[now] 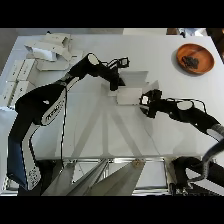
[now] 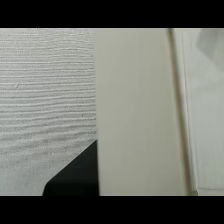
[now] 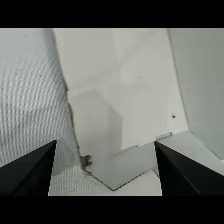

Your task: Fold the box and place the chain.

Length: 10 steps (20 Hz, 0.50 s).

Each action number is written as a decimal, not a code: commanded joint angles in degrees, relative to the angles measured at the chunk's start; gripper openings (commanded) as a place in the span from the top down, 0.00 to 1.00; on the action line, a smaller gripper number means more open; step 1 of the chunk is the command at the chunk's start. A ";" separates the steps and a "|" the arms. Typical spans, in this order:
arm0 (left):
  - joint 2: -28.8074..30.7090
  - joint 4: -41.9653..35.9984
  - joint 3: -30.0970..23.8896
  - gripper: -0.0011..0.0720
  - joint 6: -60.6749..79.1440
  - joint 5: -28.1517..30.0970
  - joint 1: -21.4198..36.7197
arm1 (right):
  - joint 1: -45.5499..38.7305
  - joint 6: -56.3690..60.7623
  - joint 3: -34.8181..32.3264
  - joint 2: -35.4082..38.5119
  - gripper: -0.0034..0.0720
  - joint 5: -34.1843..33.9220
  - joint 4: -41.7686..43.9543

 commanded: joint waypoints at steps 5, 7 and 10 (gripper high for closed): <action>-0.04 0.00 0.00 0.97 0.00 0.00 -0.04 | -4.72 -3.65 -0.02 -1.36 0.03 -2.34 11.30; -0.04 0.00 0.00 0.97 0.00 0.00 -0.04 | -6.12 -4.76 -0.02 -1.36 0.03 1.60 13.05; -0.04 0.00 0.02 0.97 0.00 0.00 -0.04 | -6.60 -6.93 -0.02 -1.38 0.03 4.57 16.28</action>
